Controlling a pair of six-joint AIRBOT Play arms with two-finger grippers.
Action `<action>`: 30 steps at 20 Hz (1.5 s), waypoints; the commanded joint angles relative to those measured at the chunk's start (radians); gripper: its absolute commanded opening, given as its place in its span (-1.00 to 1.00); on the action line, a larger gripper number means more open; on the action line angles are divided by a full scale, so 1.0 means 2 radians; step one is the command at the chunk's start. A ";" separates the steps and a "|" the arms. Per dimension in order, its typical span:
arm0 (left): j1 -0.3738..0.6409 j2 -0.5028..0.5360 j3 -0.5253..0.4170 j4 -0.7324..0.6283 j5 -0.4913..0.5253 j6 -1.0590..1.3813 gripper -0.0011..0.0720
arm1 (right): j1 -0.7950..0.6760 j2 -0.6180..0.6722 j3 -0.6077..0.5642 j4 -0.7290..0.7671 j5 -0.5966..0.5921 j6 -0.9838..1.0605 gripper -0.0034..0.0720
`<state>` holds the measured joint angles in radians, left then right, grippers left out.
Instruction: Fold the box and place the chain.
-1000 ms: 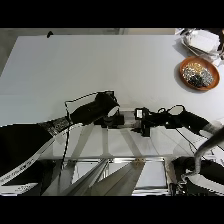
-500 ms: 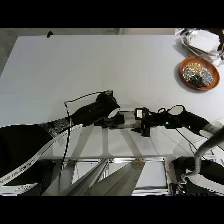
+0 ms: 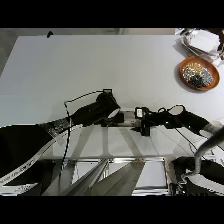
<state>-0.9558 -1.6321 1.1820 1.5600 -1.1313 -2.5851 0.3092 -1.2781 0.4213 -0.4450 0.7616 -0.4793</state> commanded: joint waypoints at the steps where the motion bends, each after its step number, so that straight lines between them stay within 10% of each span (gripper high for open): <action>1: 0.000 0.000 0.000 0.027 -0.018 0.002 -0.17 | 0.000 0.000 0.000 -0.001 0.003 0.000 0.14; 4: 0.000 0.000 0.000 0.042 -0.046 0.015 -0.30 | 0.000 0.000 0.000 -0.001 0.003 0.000 0.14; 6: 0.000 0.000 0.000 0.049 -0.052 0.036 -0.95 | 0.000 0.000 0.000 -0.001 0.003 0.000 0.14; 10: 0.000 0.000 0.000 0.055 -0.052 0.051 -0.90 | 0.000 0.000 0.000 -0.001 0.003 0.000 0.14; 12: 0.000 0.001 0.000 0.058 -0.052 0.051 -0.51 | 0.000 0.000 0.000 -0.001 0.003 0.000 0.14; 18: 0.000 0.008 0.000 0.058 -0.048 0.051 -0.55 | 0.000 0.000 0.000 -0.001 0.003 0.000 0.14; 21: 0.000 0.011 0.000 0.058 -0.046 0.051 -0.95 | 0.000 0.000 0.000 -0.001 0.003 0.000 0.14; 30: 0.000 0.016 0.000 0.043 -0.028 0.046 -0.81 | 0.000 0.000 0.000 -0.001 0.003 0.000 0.14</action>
